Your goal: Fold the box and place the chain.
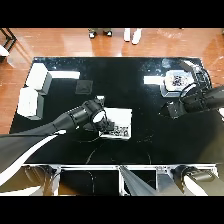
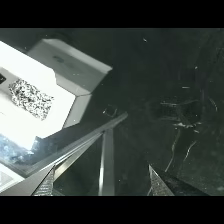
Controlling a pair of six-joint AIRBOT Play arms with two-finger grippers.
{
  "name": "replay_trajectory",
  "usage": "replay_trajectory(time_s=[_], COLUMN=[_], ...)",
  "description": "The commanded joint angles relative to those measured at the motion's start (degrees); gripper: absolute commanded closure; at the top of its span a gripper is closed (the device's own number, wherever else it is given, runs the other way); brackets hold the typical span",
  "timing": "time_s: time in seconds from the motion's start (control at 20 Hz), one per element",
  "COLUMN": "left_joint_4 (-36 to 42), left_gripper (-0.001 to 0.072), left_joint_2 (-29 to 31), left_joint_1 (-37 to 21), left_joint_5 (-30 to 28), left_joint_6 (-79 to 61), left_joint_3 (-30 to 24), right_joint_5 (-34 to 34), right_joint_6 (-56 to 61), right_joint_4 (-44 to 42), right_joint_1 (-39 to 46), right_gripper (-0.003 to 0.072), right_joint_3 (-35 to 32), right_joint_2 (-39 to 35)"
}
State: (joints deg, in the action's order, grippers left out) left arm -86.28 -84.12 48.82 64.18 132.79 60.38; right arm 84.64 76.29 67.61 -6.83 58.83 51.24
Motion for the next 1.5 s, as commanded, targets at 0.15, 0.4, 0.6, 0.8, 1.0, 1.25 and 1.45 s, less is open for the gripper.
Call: replay_trajectory(time_s=[0.15, 0.4, 0.6, 0.8, 1.0, 1.25, 1.45], left_joint_4=[-0.50, -3.91, -7.85, -6.12, 5.14, 12.46, 12.52], left_gripper=[0.0188, 0.0073, 0.0071, 0.0072, 0.0072, 0.0072, 0.0073], left_joint_2=[7.69, 24.11, 40.00, 50.64, 48.09, 38.73, 37.59], left_joint_1=[0.09, 0.33, -1.22, -10.34, -21.38, -30.42, -31.06], left_joint_5=[6.58, 18.08, 18.62, 11.76, 2.78, -1.03, -0.68], left_joint_6=[-7.54, -17.68, -18.56, -19.54, -31.69, -43.74, -44.13], left_joint_3=[4.42, 3.30, -4.83, -15.52, -22.16, -22.64, -22.67], right_joint_5=[0.20, -1.05, -3.80, -10.27, -14.47, -16.39, -15.98], right_joint_6=[-0.22, -0.76, -2.56, -1.81, 0.46, -0.09, -7.37], right_joint_4=[0.42, -0.55, -1.79, -4.55, -4.31, 5.03, 3.41], right_joint_1=[0.17, 0.15, 0.15, -1.53, -7.32, -14.80, -16.09], right_gripper=[0.0020, -0.0027, -0.0027, -0.0026, -0.0026, -0.0026, -0.0025], right_joint_3=[-0.07, -0.07, -0.07, 0.15, 5.90, 18.56, 20.04], right_joint_2=[-0.13, -0.13, -0.11, 2.03, 12.35, 28.50, 32.02])
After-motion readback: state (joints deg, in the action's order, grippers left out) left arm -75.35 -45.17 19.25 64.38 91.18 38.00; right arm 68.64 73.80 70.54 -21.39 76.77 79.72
